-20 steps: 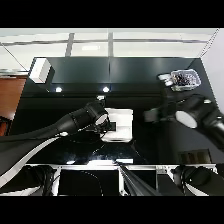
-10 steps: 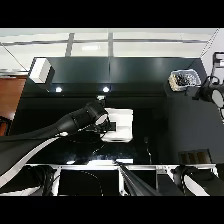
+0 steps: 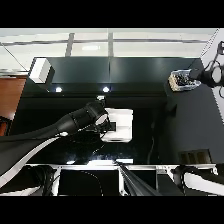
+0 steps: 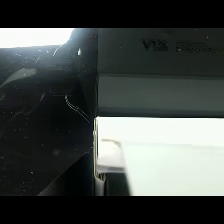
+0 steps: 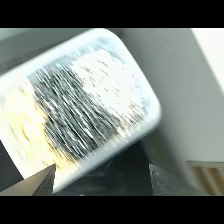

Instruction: Fold the box and place the chain.

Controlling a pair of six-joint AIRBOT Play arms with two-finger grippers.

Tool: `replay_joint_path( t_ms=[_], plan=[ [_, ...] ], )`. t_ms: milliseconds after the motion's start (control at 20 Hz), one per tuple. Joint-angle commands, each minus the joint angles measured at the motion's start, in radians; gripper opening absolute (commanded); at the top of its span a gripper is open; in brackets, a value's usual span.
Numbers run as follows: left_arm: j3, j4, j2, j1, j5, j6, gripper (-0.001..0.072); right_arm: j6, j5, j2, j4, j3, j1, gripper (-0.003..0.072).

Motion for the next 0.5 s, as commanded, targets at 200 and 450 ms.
replay_joint_path(
  t_ms=[200,450],
  plan=[
    [0.0,0.003,0.0,0.0,0.002,0.0,0.0026,-0.145,0.31,-0.449,0.201,0.498,-0.022,0.0674],
    [0.0,0.002,0.0,0.0,0.001,0.0,0.0026,-0.148,0.275,-0.503,0.2,0.526,-0.051,0.0554]
  ],
)
